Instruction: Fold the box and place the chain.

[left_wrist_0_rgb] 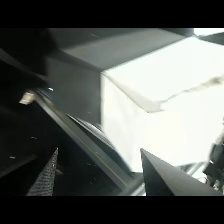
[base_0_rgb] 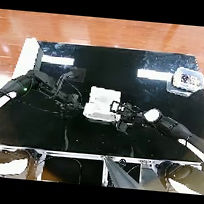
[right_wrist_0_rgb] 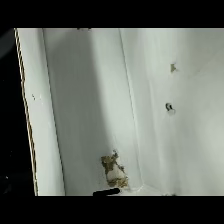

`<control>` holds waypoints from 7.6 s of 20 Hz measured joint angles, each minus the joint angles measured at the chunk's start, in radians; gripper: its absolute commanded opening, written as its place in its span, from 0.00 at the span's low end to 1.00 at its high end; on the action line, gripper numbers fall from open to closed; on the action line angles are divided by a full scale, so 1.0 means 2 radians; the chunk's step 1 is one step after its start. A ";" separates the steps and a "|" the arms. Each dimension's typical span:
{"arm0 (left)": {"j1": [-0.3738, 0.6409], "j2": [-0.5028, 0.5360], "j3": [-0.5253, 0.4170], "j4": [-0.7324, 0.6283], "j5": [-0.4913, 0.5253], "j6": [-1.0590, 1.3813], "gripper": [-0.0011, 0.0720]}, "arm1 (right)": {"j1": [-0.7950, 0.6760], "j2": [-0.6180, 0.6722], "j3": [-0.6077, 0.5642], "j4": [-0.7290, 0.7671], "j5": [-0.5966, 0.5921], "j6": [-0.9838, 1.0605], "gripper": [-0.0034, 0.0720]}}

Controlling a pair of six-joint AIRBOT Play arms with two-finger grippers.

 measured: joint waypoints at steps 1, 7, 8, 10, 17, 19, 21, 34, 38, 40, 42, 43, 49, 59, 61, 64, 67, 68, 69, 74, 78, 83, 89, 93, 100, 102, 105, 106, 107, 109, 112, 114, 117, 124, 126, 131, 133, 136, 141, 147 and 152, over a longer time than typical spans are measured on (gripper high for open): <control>-0.002 0.000 0.002 -0.005 0.006 0.000 0.86 | 0.000 0.000 0.000 0.000 0.000 0.000 0.86; -0.017 0.000 0.007 -0.018 0.014 0.000 0.87 | 0.000 0.000 0.000 0.000 0.000 0.000 0.86; -0.023 0.000 0.008 -0.019 0.010 -0.001 0.87 | 0.000 0.000 0.000 0.000 0.000 0.000 0.86; -0.035 0.000 0.011 -0.020 0.001 -0.005 0.87 | 0.000 0.000 0.000 0.000 0.000 0.000 0.86; -0.074 0.001 0.021 -0.019 -0.039 -0.032 0.86 | 0.000 0.000 0.000 0.000 0.000 0.000 0.86; -0.086 0.001 0.022 -0.016 -0.050 -0.043 0.86 | 0.000 0.000 0.000 0.000 0.000 0.000 0.86; -0.097 0.001 0.022 -0.012 -0.057 -0.052 0.86 | 0.000 0.000 0.000 0.000 0.000 0.000 0.86; -0.147 0.011 0.022 0.056 -0.099 -0.111 0.85 | 0.000 0.000 0.000 0.000 0.000 0.000 0.72; -0.158 0.012 0.022 0.074 -0.107 -0.124 0.85 | 0.000 0.000 0.000 0.000 0.000 0.000 0.68; -0.160 0.011 0.022 0.078 -0.109 -0.127 0.85 | 0.000 0.000 0.000 0.000 0.000 0.000 0.68; -0.161 0.011 0.022 0.081 -0.112 -0.129 0.85 | 0.000 0.000 0.000 0.000 0.000 0.000 0.68; -0.161 0.011 0.022 0.081 -0.112 -0.130 0.85 | 0.000 0.000 0.000 0.000 0.000 0.000 0.68; -0.171 0.011 0.033 0.109 -0.121 -0.171 0.83 | 0.000 0.000 0.000 0.000 0.000 0.000 0.68; -0.264 0.009 0.069 0.333 -0.117 -0.417 0.60 | 0.000 0.000 0.000 0.000 0.000 0.002 0.69; -0.273 0.007 0.071 0.355 -0.119 -0.446 0.60 | 0.000 0.000 0.000 0.000 0.000 0.002 0.69; -0.278 -0.001 0.075 0.372 -0.122 -0.472 0.60 | 0.000 0.000 0.000 0.000 0.000 0.002 0.69; -0.281 -0.013 0.080 0.374 -0.121 -0.483 0.60 | 0.000 0.000 0.000 0.000 0.000 0.002 0.69; -0.282 -0.016 0.082 0.375 -0.122 -0.486 0.60 | 0.000 0.000 0.000 0.000 0.000 0.002 0.69; -0.282 -0.019 0.084 0.375 -0.121 -0.487 0.60 | 0.000 0.000 0.000 0.000 0.000 0.002 0.69; -0.282 -0.025 0.087 0.376 -0.113 -0.490 0.60 | 0.000 0.000 0.000 0.000 0.000 0.002 0.69; -0.282 -0.030 0.088 0.376 -0.112 -0.492 0.60 | 0.000 0.000 0.000 0.000 0.000 0.002 0.69; -0.282 -0.033 0.088 0.371 -0.109 -0.492 0.41 | 0.000 0.000 0.000 0.000 0.000 0.002 0.69; -0.282 -0.033 0.088 0.363 -0.111 -0.489 0.05 | 0.000 0.000 0.000 0.000 0.000 0.002 0.69; -0.282 -0.033 0.088 0.359 -0.111 -0.486 0.07 | 0.000 0.000 0.000 0.000 0.000 0.002 0.69; -0.283 -0.031 0.091 0.348 -0.098 -0.484 0.71 | 0.000 0.000 0.000 0.000 0.000 0.002 0.69; -0.282 -0.031 0.095 0.348 -0.099 -0.484 0.71 | 0.000 0.000 0.000 0.000 0.000 0.002 0.69; -0.282 -0.030 0.099 0.351 -0.094 -0.484 0.71 | 0.000 0.000 0.000 0.000 0.000 0.002 0.69; -0.282 -0.030 0.100 0.352 -0.092 -0.484 0.71 | 0.000 0.000 0.000 0.000 0.000 0.002 0.69; -0.282 -0.030 0.101 0.354 -0.090 -0.484 0.71 | 0.000 0.000 0.000 0.000 0.000 0.002 0.69; -0.282 -0.031 0.101 0.356 -0.089 -0.484 0.68 | 0.000 0.000 0.000 0.000 0.000 0.002 0.69; -0.282 -0.033 0.102 0.358 -0.089 -0.484 0.48 | 0.000 0.000 0.000 0.000 0.000 0.002 0.69; -0.282 -0.033 0.102 0.358 -0.089 -0.484 0.18 | 0.000 0.000 0.000 0.000 0.000 0.002 0.69; -0.282 -0.034 0.102 0.361 -0.088 -0.485 0.05 | 0.000 0.000 0.000 0.000 0.000 0.002 0.69; -0.282 -0.034 0.102 0.359 -0.089 -0.484 0.05 | 0.000 0.000 0.000 0.000 0.000 0.002 0.96; -0.282 -0.034 0.102 0.354 -0.088 -0.484 0.05 | 0.000 0.003 0.000 0.001 0.000 0.006 0.97; -0.274 -0.029 0.102 0.356 -0.075 -0.484 0.05 | 0.000 0.039 0.001 -0.041 0.009 0.075 0.97; -0.271 -0.029 0.102 0.358 -0.072 -0.484 0.05 | 0.000 0.056 0.001 -0.077 0.021 0.127 0.97; -0.269 -0.028 0.102 0.358 -0.068 -0.484 0.05 | 0.000 0.080 0.001 -0.134 0.052 0.213 0.97; -0.268 -0.028 0.102 0.371 -0.068 -0.484 0.05 | 0.000 0.111 0.002 -0.238 0.107 0.322 0.97; -0.273 -0.028 0.096 0.375 -0.069 -0.484 0.05 | -0.016 0.121 0.006 -0.341 0.137 0.390 0.97; -0.278 -0.027 0.094 0.374 -0.071 -0.484 0.05 | -0.028 0.104 0.007 -0.317 0.126 0.366 0.89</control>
